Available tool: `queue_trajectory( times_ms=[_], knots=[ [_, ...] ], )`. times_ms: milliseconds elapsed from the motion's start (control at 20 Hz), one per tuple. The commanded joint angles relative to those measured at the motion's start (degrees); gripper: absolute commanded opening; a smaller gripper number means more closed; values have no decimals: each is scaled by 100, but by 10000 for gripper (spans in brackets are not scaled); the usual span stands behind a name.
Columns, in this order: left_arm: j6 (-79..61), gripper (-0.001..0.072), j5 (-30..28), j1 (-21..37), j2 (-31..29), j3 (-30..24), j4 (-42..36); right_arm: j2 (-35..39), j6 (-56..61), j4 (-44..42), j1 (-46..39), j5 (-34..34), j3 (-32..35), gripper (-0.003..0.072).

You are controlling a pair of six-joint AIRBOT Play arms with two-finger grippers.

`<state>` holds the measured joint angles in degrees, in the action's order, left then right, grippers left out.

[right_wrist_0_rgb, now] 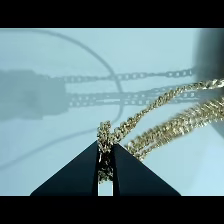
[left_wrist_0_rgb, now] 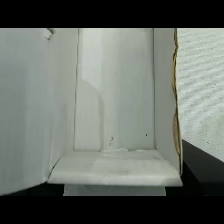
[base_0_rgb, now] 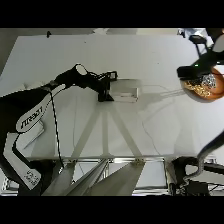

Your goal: Fold the box and place the chain.

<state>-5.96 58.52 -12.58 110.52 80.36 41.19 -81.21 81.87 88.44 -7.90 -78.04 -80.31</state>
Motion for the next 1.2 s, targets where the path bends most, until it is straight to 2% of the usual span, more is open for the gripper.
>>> queue_trajectory(
  times_ms=[0, 150, 350, 600, 700, 850, 900, 1000, 1150],
  knots=[
    [0, 19, -2, -2, 0, 7, 0, 31, 83, 0, 1209, 17, -4, 10],
    [0, 19, -2, -2, 0, 7, 0, -4, 90, -2, 1967, 321, -4, 10],
    [-2, 19, -2, -2, 0, 7, 0, -173, 278, -328, 2492, 909, -4, 10],
    [0, 19, -2, -2, 0, 7, 0, -518, -13, -1635, 2575, 2070, -4, 11],
    [0, 19, -2, -2, 0, 7, 0, -686, -105, -1707, 2575, 2271, -4, 11],
    [-2, 19, -2, -2, 0, 7, 0, -979, -120, -1467, 2573, 2218, -4, 12],
    [0, 19, -2, -2, 0, 7, 0, -1025, -140, -1473, 2564, 2133, -4, 26],
    [0, 19, -2, -2, 0, 7, 0, -979, -343, -1464, 2562, 1971, -4, 222],
    [0, 19, -2, -2, 0, 7, 0, -682, -748, -1419, 2562, 1714, -4, 239]
  ],
)
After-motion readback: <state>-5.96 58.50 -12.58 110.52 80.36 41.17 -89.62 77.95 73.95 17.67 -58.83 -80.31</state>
